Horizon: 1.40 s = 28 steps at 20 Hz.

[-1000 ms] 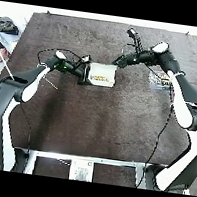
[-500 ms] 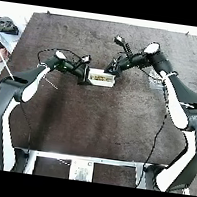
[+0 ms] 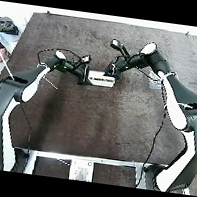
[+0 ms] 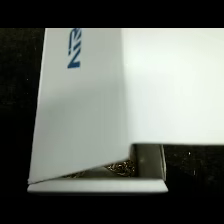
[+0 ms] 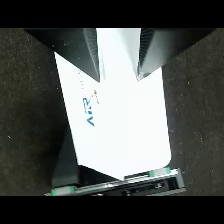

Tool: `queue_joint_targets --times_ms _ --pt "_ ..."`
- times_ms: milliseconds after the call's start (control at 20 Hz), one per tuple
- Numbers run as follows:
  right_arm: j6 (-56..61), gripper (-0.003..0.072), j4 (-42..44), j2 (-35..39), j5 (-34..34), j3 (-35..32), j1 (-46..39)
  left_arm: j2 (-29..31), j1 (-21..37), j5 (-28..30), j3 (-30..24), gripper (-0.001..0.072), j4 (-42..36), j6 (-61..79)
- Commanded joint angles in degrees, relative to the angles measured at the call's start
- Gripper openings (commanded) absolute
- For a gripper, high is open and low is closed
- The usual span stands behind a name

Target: Fold the box and place the chain.

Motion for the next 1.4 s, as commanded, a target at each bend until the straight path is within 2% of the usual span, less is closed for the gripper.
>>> queue_joint_targets --times_ms 0,350,600,700,900,950,1200,1250,1300,1350 --pt "-2.8 0.0304 -0.8 -0.2 0.8 -0.1 0.3 0.0 0.0 0.0 0.0 0.0134 0.0 0.0" --pt "-4.0 0.0303 -1.0 -1.4 -0.7 -0.1 0.8 0.0 0.0 0.0 0.1 0.0134 0.0 0.0" --pt "-4.1 0.0302 -4.8 -1.7 -7.1 -0.1 1.5 0.0 0.0 0.0 0.1 0.0134 0.0 0.0" --pt "-4.0 0.0275 -4.8 -1.3 -7.1 0.0 1.5 0.0 0.0 0.0 0.1 0.0134 0.0 0.0" --pt "-4.0 0.0272 -4.8 0.7 -7.0 0.0 1.5 0.0 0.0 0.0 0.1 0.0134 0.0 0.0" --pt "-4.0 0.0214 -4.9 0.7 -7.0 0.0 1.5 0.0 0.0 0.0 0.1 0.0134 0.0 0.0" --pt "-3.8 0.0213 -5.8 0.0 -7.0 -0.1 1.5 0.0 0.0 0.0 0.1 0.0134 0.0 0.0" --pt "-3.8 0.0182 -5.8 0.0 -7.0 -0.1 1.6 0.0 0.0 0.0 0.1 0.0134 0.0 0.0" --pt "-3.2 0.0093 -5.9 0.0 -6.9 -0.1 1.6 0.0 0.0 0.0 0.1 0.0134 0.0 0.0" --pt "-2.9 0.0067 -5.9 0.0 -6.7 -0.1 1.7 0.0 0.0 0.0 0.1 0.0134 0.0 0.0"
